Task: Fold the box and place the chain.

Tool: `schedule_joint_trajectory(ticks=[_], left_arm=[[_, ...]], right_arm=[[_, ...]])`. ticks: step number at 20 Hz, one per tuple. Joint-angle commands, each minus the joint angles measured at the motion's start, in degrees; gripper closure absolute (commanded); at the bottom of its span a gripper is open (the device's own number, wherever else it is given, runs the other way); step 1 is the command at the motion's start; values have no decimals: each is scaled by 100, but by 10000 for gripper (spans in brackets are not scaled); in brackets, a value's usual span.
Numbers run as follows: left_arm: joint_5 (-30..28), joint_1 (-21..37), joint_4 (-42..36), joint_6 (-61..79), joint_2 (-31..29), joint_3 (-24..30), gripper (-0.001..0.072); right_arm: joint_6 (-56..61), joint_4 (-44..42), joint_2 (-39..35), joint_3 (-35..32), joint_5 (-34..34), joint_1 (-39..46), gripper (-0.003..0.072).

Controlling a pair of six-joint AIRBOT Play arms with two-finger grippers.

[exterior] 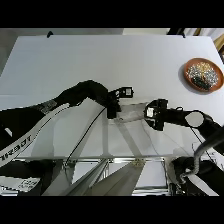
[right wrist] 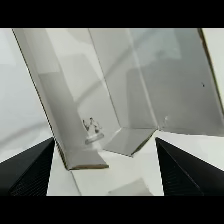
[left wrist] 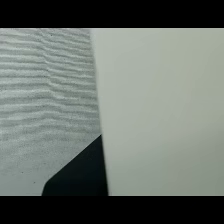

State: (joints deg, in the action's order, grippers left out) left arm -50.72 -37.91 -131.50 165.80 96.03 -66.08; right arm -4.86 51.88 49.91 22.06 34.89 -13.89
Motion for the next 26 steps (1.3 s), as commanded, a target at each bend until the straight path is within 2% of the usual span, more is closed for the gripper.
schedule_joint_trajectory(ticks=[1, 13, 22, 26], left_arm=[[-4, -2, 0, 0, -4, 2, 698], [-4, -4, 0, 0, -2, 2, 698], [-2, -2, 0, 0, -4, 2, 698], [-4, -2, 0, 0, -4, 2, 698]], right_arm=[[-17, -280, 90, 9, 151, 70, -4], [-933, -667, 286, 26, 31, 413, -5], [-1067, -887, 564, 162, 227, 494, -5], [-1069, -887, 802, 372, 654, 723, -5]])
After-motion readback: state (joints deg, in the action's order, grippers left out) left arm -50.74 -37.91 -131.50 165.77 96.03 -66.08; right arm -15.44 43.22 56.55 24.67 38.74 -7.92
